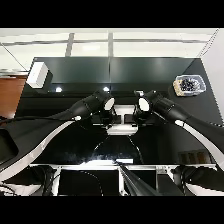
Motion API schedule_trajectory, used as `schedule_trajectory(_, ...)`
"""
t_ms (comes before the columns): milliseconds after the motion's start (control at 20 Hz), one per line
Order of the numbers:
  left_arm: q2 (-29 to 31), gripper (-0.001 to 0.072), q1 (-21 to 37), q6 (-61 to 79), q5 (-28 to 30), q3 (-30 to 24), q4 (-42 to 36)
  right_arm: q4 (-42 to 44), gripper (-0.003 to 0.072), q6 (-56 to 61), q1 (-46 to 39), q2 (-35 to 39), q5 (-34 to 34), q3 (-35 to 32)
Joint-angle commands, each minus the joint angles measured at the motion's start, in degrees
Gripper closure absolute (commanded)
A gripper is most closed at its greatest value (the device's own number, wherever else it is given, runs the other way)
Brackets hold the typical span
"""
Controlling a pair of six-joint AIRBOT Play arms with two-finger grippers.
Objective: Fold the box and place the chain.
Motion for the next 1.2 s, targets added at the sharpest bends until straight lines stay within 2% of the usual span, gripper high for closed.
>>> schedule_trajectory(0,0.0,0.068,0.0,0.1,0.0,0.0,0.0,0.2,0.0513,0.0,0.0,0.0,0.1,0.1)
schedule_trajectory(250,0.0,0.068,0.0,0.1,0.0,0.0,0.0,0.1,0.0527,-0.1,0.0,0.0,0.1,0.1)
schedule_trajectory(300,0.0,0.068,0.0,0.1,0.1,0.0,0.0,0.2,0.0642,-1.3,0.0,0.0,0.2,0.1)
schedule_trajectory(350,0.0,0.068,0.0,0.1,0.1,0.0,0.0,0.2,0.0669,-1.9,0.0,0.0,0.2,0.1)
schedule_trajectory(550,0.0,0.068,0.0,0.1,0.0,0.0,0.0,0.2,0.0673,-2.3,0.0,0.0,0.2,0.1)
schedule_trajectory(600,0.0,0.068,0.0,0.1,0.0,0.0,0.0,0.2,0.0661,-2.2,0.0,0.0,0.2,0.1)
schedule_trajectory(700,0.0,0.068,0.0,0.1,0.0,0.0,0.0,0.5,0.0399,-2.3,0.0,0.0,0.2,0.1)
schedule_trajectory(750,0.0,0.068,0.0,0.1,0.0,0.0,0.0,1.3,0.0348,-3.1,0.0,0.1,0.7,0.1)
schedule_trajectory(950,0.0,0.068,0.0,0.1,0.0,0.0,0.0,1.0,0.0348,-6.6,-0.2,4.4,0.8,0.1)
schedule_trajectory(1150,0.0,0.068,0.0,0.1,0.0,0.0,0.0,0.8,0.0348,-10.2,0.0,12.9,4.0,0.1)
